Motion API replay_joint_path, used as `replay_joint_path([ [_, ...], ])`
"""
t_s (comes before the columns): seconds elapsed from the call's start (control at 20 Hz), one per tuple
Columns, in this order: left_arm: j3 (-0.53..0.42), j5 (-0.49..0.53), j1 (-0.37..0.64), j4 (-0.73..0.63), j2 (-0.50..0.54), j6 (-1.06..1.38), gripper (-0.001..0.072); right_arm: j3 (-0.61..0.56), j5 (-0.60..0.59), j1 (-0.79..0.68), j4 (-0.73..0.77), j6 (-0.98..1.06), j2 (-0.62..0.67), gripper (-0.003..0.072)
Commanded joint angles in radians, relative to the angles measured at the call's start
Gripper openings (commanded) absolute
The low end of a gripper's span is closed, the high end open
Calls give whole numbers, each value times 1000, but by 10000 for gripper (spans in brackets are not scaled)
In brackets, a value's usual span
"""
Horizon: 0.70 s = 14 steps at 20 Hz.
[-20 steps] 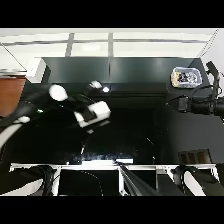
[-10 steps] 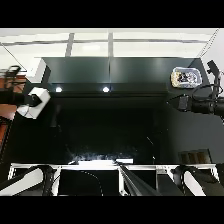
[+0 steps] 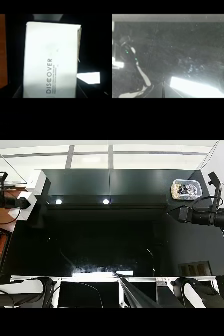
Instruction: Fold the box and place the chain.
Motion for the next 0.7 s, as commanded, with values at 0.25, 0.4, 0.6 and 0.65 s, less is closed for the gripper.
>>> replay_joint_path([
  [0.25,147,37,-23,21,-145,-104,714,1,10,0,0,10,1,15],
  [0.4,210,-124,-23,90,-92,-211,714,1,34,0,0,10,1,16],
  [0.6,304,-434,-24,51,24,-228,704,1,41,0,-5,9,1,15],
  [0.65,311,-489,-24,52,60,-282,638,2,54,0,-23,10,2,15],
])
